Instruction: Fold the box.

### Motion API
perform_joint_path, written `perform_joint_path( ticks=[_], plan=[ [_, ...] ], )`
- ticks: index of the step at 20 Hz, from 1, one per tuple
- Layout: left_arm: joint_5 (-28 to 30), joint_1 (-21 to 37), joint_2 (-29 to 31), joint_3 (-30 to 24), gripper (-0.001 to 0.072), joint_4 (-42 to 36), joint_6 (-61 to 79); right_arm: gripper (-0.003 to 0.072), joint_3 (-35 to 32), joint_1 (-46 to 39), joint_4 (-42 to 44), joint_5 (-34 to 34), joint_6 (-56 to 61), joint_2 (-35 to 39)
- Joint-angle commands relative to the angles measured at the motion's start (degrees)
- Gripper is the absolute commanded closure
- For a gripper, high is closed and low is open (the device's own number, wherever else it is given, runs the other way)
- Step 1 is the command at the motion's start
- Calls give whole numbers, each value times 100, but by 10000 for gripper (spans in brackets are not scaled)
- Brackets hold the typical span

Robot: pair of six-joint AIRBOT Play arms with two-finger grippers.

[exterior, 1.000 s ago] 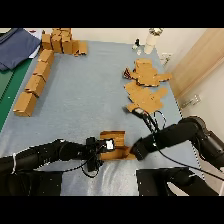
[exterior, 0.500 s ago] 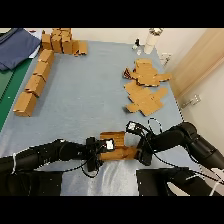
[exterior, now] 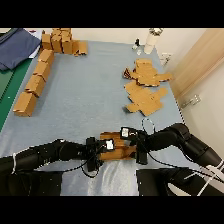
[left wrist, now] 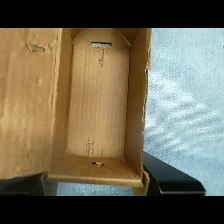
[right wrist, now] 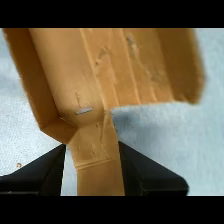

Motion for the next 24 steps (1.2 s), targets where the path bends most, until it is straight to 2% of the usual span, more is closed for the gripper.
perform_joint_path(
  ticks=[1,3,4,5,10,24],
  plan=[
    [2,-4,-2,4,228,0,0,185,-13,334,26,83,-122,-31],
    [2,-2,-2,4,228,0,0,188,-52,369,-13,254,-140,-31],
    [2,-4,-2,4,229,0,0,227,-55,369,-37,323,-219,-31],
    [2,-4,-2,4,228,0,2,308,-55,372,-37,376,-354,-31],
    [2,-2,-2,4,228,2,0,528,-57,518,-2,562,-507,-28],
    [2,-4,-2,4,229,0,0,542,-122,686,476,761,-507,-31]
  ],
)
